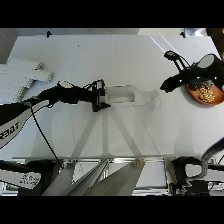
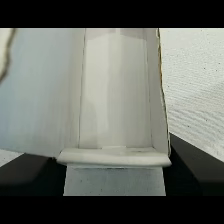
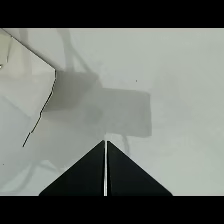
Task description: Fold the box and place the chain.
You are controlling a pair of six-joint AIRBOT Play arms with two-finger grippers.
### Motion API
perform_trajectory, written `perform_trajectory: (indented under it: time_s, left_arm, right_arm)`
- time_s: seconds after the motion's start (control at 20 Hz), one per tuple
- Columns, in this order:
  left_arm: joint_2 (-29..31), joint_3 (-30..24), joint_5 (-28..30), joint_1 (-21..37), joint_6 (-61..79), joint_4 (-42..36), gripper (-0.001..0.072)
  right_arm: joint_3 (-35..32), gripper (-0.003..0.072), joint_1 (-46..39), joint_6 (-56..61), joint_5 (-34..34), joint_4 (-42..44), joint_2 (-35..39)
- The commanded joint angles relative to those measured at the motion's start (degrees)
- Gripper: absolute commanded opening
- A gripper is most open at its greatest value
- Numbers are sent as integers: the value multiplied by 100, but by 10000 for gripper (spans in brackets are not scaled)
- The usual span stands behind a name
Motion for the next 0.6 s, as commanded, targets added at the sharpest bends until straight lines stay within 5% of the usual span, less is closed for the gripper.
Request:
perform_trajectory:
  time_s: [0.0, 0.55]
  left_arm:
    - [2, 0, 0, 4, 2, 2, 394]
    - [2, 0, 2, 4, 2, 0, 394]
  right_arm:
    - [-273, 5, 101, 802, 0, 72, -243]
    - [-365, 4, 529, 544, -103, 1794, -907]
